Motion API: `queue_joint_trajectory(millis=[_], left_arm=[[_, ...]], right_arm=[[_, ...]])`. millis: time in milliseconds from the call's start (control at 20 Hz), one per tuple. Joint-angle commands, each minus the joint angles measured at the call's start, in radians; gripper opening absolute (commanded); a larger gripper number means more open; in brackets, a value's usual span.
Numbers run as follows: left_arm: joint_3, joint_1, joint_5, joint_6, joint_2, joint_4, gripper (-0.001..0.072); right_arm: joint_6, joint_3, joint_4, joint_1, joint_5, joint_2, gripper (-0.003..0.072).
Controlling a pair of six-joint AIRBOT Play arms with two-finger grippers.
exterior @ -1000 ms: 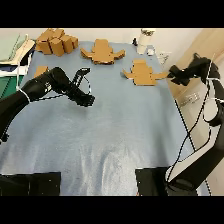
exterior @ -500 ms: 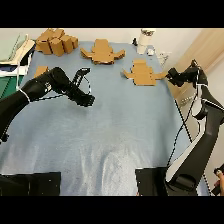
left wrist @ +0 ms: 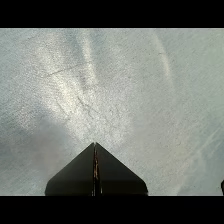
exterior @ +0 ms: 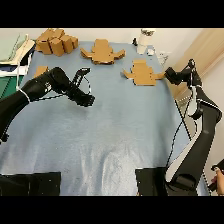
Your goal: Fold the box.
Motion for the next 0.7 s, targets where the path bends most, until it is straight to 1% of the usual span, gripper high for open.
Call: queue_joint_trajectory(millis=[0, 50, 100, 200, 250, 400, 500, 650], left_arm=[[0.001, 0.000, 0.000, 0.000, 0.000, 0.000, 0.0011], [0.001, 0.000, 0.000, 0.000, 0.000, 0.000, 0.0011], [0.001, 0.000, 0.000, 0.000, 0.000, 0.000, 0.0011], [0.001, 0.000, 0.000, 0.000, 0.000, 0.000, 0.0010], [0.001, 0.000, 0.000, 0.000, 0.000, 0.000, 0.0010], [0.001, 0.000, 0.000, 0.000, 0.000, 0.000, 0.0011], [0.001, 0.000, 0.000, 0.000, 0.000, 0.000, 0.0010], [0.001, 0.000, 0.000, 0.000, 0.000, 0.000, 0.0011]], right_arm=[[-0.065, 0.006, 0.025, 0.018, 0.022, -0.002, 0.0312], [-0.101, 0.010, 0.050, 0.026, 0.014, -0.001, 0.0203], [-0.141, 0.013, 0.074, 0.032, -0.010, 0.000, 0.0137], [-0.225, 0.013, 0.097, 0.043, -0.082, 0.012, 0.0059], [-0.246, 0.012, 0.097, 0.046, -0.114, 0.022, 0.0005], [-0.248, 0.007, 0.094, 0.047, -0.167, 0.078, 0.0003], [-0.261, -0.020, 0.086, 0.049, -0.209, 0.150, 0.0002], [-0.260, -0.089, -0.005, 0.058, -0.294, 0.256, 0.0001]])
